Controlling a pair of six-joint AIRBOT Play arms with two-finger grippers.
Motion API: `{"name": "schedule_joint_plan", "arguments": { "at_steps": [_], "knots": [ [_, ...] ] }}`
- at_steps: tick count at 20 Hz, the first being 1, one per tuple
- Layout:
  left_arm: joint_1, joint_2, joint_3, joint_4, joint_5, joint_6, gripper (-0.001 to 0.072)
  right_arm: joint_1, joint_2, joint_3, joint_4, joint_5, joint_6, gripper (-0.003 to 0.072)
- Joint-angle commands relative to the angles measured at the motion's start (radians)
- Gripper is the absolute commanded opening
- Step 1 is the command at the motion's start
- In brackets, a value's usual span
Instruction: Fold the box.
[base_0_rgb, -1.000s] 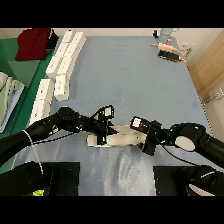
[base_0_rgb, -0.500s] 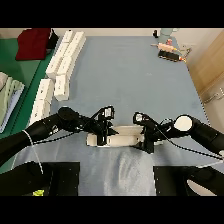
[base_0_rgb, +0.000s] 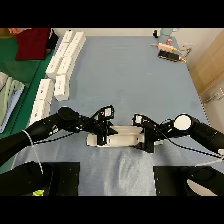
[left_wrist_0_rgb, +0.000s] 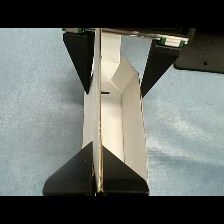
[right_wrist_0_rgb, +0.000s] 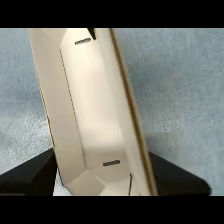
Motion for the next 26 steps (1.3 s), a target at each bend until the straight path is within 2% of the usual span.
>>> {"name": "schedule_joint_plan", "arguments": {
  "at_steps": [1, 6, 13, 16, 26],
  "knots": [
    [0.000, 0.000, 0.000, 0.000, 0.000, 0.000, 0.0016, -0.003, -0.001, -0.001, -0.016, -0.022, -0.039, 0.0710],
    [0.000, 0.000, 0.000, 0.000, 0.000, 0.000, 0.0016, -0.063, 0.004, -0.030, 0.008, 0.006, -0.081, 0.0709],
    [0.000, 0.000, 0.000, 0.000, 0.000, 0.000, 0.0016, -0.062, 0.005, -0.050, 0.058, -0.013, -0.132, 0.0711],
    [0.000, 0.000, 0.000, 0.000, 0.000, 0.000, 0.0016, -0.062, 0.005, -0.051, -0.014, -0.013, -0.131, 0.0711],
    [0.000, 0.000, 0.000, 0.000, 0.000, 0.000, 0.0016, -0.060, 0.005, -0.051, 0.017, -0.005, -0.132, 0.0709]
  ]
}}
